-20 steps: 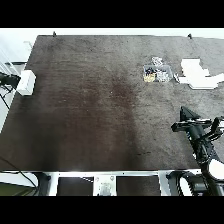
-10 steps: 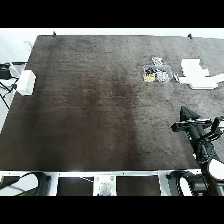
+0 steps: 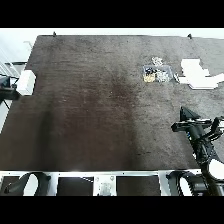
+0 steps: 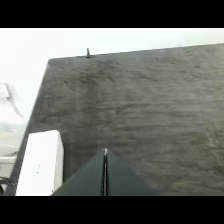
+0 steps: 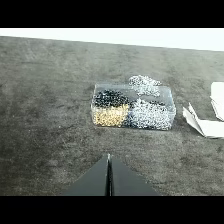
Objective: Fold the box and place the chain.
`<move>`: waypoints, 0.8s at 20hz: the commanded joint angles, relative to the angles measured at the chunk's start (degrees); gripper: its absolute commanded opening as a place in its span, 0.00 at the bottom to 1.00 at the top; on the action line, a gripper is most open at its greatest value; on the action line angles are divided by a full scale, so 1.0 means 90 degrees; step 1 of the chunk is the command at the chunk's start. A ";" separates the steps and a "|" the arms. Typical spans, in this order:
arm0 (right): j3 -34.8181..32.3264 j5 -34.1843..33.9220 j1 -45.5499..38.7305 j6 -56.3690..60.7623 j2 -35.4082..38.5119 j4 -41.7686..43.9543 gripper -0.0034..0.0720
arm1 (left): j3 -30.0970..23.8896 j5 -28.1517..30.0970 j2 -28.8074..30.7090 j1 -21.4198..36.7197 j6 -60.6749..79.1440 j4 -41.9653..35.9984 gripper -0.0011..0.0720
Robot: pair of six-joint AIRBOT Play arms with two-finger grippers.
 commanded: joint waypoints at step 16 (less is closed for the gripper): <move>-0.0002 0.0002 0.0002 0.0002 0.0002 0.0002 0.06 | -0.1639 0.2008 0.1450 -0.3436 0.0000 -0.0746 0.03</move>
